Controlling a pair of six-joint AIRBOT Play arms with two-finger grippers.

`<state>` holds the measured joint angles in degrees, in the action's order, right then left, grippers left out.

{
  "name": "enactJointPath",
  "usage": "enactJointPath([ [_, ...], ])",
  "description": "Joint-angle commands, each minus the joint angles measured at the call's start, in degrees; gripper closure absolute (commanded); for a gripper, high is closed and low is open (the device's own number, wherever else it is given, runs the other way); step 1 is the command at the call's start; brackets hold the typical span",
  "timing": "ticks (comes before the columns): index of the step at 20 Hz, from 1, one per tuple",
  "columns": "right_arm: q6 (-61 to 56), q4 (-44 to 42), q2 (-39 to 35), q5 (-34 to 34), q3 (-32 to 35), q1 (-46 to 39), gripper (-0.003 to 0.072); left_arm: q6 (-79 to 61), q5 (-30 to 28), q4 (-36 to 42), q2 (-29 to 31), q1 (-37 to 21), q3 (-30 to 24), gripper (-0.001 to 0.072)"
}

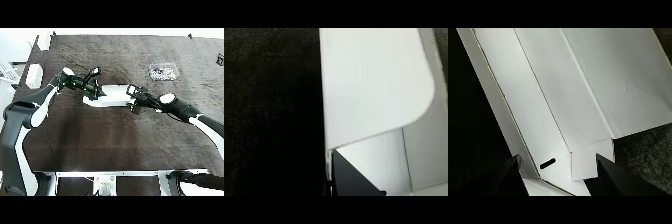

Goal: Fold the box and place the chain.

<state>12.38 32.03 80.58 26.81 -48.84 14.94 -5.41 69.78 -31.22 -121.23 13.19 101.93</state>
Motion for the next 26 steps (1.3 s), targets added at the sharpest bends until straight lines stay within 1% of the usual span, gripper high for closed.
enactJointPath([
  [1, 2.32, -0.11, 3.48, 5.25, -3.23, -1.73, 0.0114, -0.02, 0.07, -0.02, 0.02, 0.02, 0.00, 0.0688],
  [2, 3.19, -0.11, 3.85, 5.51, -3.56, -2.23, 0.0112, -0.02, 0.07, -0.02, 0.02, 0.02, 0.00, 0.0687],
  [4, 4.57, -0.09, 3.85, 7.69, -4.00, -3.34, 0.0053, -0.02, 0.07, -0.02, 0.02, 0.02, 0.00, 0.0687],
  [10, 7.74, -0.11, 4.90, 9.49, -6.19, -5.57, 0.0041, -0.02, 0.09, -0.02, 0.02, 0.02, 0.00, 0.0688],
  [18, 7.82, -0.07, 11.61, 23.28, -15.06, -9.38, 0.0037, 0.00, 0.13, -0.02, 0.02, 0.02, 0.00, 0.0688],
  [26, 7.61, 0.04, 16.41, 29.27, -19.82, -12.33, 0.0037, 0.00, 0.24, -0.02, 0.02, 0.02, 0.00, 0.0688],
])
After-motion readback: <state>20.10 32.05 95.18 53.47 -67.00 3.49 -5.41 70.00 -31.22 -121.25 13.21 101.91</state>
